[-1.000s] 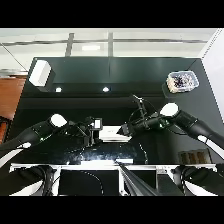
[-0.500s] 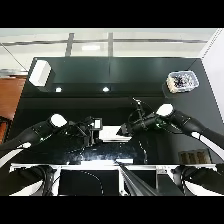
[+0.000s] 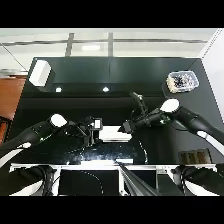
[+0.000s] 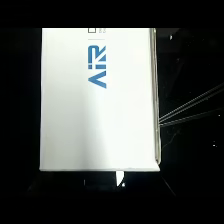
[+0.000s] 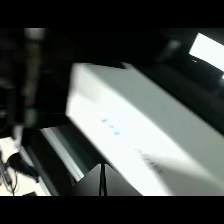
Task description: Fold the box and place the chain.
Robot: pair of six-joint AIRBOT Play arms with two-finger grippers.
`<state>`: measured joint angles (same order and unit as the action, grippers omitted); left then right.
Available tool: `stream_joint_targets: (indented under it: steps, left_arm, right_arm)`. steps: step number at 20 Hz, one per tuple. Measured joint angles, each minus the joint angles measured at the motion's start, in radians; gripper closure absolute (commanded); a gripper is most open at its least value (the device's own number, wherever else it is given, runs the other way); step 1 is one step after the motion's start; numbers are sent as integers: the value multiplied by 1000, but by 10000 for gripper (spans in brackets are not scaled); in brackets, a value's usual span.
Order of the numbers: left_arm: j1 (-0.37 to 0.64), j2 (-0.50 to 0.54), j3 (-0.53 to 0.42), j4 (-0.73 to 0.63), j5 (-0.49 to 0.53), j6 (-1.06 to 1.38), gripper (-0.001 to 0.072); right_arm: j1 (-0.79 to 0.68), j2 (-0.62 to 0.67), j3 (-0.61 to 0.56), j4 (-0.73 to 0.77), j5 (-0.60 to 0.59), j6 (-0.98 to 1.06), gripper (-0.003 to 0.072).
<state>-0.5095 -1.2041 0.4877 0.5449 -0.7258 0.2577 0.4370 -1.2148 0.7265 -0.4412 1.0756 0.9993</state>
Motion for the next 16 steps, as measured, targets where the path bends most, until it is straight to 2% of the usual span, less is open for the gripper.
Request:
stream_joint_targets:
  steps: [1, 2, 3, 4, 9, 13, 16]
  left_arm:
    - [0, 0, 0, 0, 0, 0, 346]
    - [0, 0, 0, 0, 0, 0, 264]
    - [0, 0, 0, 0, 0, 0, 24]
    - [0, 0, 0, 1, 0, 1, -7]
    - [4, 50, 0, 73, -4, -53, -11]
    - [5, 177, 0, 209, -26, -205, -10]
    - [1, 267, 3, 228, -56, -289, -8]
  right_arm:
    - [-21, 36, 13, -17, 30, 0, 648]
    - [-48, 80, 23, -37, 32, 7, 648]
    - [-77, 122, 31, -60, 43, 22, 648]
    - [-111, 163, 35, -89, 54, 34, 648]
    - [-260, 280, 47, -171, 106, 80, 648]
    - [-345, 304, 49, -193, 138, 91, 648]
    - [-402, 309, 50, -208, 146, 91, 648]
